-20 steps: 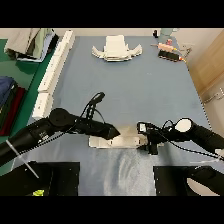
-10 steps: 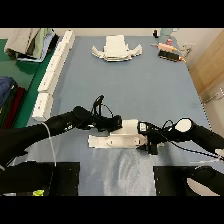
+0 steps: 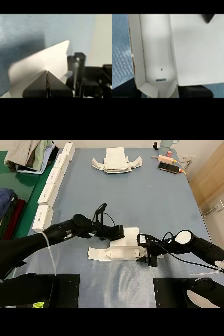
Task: Fold the box.
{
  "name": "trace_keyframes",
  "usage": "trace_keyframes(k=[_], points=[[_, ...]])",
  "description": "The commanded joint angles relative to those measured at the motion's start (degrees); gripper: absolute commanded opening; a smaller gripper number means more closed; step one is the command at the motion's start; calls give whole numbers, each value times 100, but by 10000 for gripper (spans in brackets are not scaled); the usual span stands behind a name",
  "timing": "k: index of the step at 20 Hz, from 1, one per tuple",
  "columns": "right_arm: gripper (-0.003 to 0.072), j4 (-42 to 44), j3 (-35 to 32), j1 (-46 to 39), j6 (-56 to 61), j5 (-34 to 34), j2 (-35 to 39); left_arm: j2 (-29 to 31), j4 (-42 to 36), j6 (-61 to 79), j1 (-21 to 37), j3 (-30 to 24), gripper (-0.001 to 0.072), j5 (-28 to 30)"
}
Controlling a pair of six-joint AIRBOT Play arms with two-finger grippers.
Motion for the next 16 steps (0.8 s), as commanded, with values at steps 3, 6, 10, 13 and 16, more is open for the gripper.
trace_keyframes(k=[3,6,10,13,16], points=[[512,15,0,4,13,11,4,1451,1528,240,986,83,15,-1176],[512,15,0,4,13,11,4,2129,2739,684,1473,81,15,-2181],[512,15,0,4,13,11,4,2699,3493,2181,1217,-57,15,-2691],[512,13,0,4,13,11,4,2802,3545,3685,901,-306,30,-2769],[512,0,0,4,13,9,4,2691,3147,4809,1246,-986,686,-2308]])
